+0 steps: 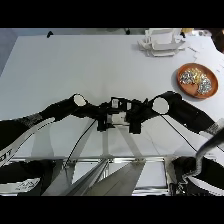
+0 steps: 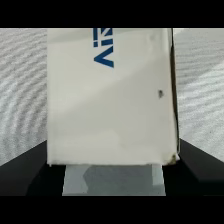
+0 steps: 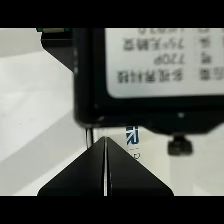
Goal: Fold the box and place the chain.
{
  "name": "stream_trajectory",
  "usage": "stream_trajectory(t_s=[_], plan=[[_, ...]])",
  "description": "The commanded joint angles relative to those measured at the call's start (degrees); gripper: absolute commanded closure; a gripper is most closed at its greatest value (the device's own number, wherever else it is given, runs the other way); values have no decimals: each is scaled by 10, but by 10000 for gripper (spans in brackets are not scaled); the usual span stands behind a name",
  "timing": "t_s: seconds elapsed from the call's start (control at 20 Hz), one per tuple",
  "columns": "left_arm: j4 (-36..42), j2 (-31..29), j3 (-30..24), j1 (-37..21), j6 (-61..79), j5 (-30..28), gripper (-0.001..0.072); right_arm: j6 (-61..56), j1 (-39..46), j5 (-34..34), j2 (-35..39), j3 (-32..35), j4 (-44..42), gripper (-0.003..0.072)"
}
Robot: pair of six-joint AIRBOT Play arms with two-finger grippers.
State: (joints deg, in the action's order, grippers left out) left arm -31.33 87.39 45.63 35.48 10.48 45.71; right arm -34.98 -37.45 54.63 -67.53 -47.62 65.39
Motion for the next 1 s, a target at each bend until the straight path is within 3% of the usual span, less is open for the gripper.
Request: stream_trajectory(t_s=[0.0,0.95], plan=[[0,0,0,0,0,0,456,-10,0,14,-10,1,1,669],[0,0,0,0,0,0,456,-10,0,-9,-10,33,-17,669]])
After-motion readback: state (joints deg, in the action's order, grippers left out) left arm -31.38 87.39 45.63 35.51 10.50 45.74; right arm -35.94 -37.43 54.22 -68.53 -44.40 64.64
